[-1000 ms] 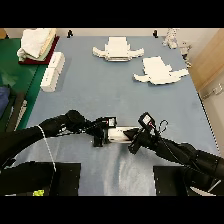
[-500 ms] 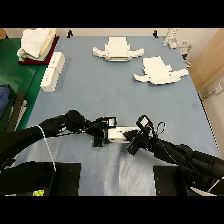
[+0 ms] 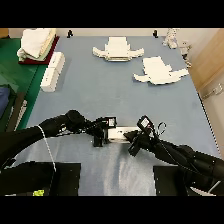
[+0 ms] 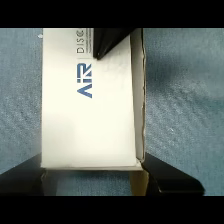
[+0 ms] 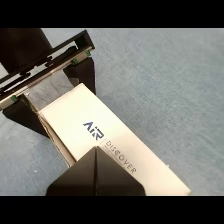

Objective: Fold the box.

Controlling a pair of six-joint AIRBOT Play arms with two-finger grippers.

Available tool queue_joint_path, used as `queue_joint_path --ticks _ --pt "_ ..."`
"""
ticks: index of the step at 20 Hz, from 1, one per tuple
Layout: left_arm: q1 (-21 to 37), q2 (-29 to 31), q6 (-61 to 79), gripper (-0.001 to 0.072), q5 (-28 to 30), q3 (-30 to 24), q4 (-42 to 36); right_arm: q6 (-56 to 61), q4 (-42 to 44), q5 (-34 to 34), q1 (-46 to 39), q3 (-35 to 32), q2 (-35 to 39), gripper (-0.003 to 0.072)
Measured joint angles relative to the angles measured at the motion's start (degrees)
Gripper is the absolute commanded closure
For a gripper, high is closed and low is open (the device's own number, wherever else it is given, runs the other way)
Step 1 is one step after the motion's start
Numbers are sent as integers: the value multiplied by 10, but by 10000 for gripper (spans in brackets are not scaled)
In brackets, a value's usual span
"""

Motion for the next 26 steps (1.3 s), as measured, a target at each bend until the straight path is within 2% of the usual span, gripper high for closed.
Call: queue_joint_path --ticks 6,19,25,26 --pt "0 0 0 251 0 0 0 1 -11 -2 0 2 44 676" --pt "0 0 0 251 0 0 0 0 -21 -8 0 3 -13 677" --pt "0 0 0 251 0 0 0 0 -26 -17 0 2 2 673" --pt "0 0 0 251 0 0 0 0 -30 -20 0 1 10 648"
